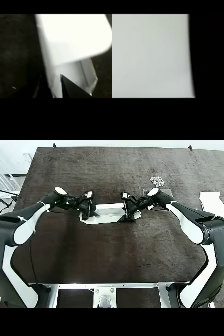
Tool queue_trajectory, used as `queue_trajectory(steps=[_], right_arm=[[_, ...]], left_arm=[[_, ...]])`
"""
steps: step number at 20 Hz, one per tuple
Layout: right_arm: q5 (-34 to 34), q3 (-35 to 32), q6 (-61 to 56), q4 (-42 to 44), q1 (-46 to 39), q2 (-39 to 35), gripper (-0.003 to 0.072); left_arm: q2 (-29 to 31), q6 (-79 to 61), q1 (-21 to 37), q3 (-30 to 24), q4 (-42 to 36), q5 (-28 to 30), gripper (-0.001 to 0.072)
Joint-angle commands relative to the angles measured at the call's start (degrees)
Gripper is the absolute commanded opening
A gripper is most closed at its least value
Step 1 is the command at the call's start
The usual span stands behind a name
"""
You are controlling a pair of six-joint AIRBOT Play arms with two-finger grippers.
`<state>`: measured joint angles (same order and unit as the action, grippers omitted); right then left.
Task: Fold the box and place the chain.
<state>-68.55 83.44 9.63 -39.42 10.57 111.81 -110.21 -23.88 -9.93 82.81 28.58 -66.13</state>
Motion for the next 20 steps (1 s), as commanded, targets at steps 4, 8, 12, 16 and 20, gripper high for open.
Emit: queue_trajectory(steps=[4, 8, 12, 16, 20], right_arm=[[-0.07, 0.0, -0.04, -0.07, 0.02, -0.02, 0.0579], [-0.07, 0.0, -0.04, -0.07, 0.02, -0.02, 0.0579], [-0.07, 0.0, -0.04, -0.07, 0.02, -0.02, 0.0579], [-0.04, 0.0, -0.04, -0.07, 0.02, -0.02, 0.0579], [-0.04, 0.0, -0.04, -0.07, 0.02, -0.02, 0.0579]], left_arm=[[0.0, 7.34, 4.52, 6.69, 5.68, -11.52, 0.0298], [0.0, 10.25, 9.03, 12.55, 4.13, -24.11, 0.0068], [0.33, 19.78, 9.97, 18.05, 3.04, -29.66, 0.0014], [7.17, 22.32, 8.44, 16.65, 2.64, -24.41, 0.0012], [20.63, 21.42, 6.91, 4.17, 1.79, -12.57, 0.0012]])
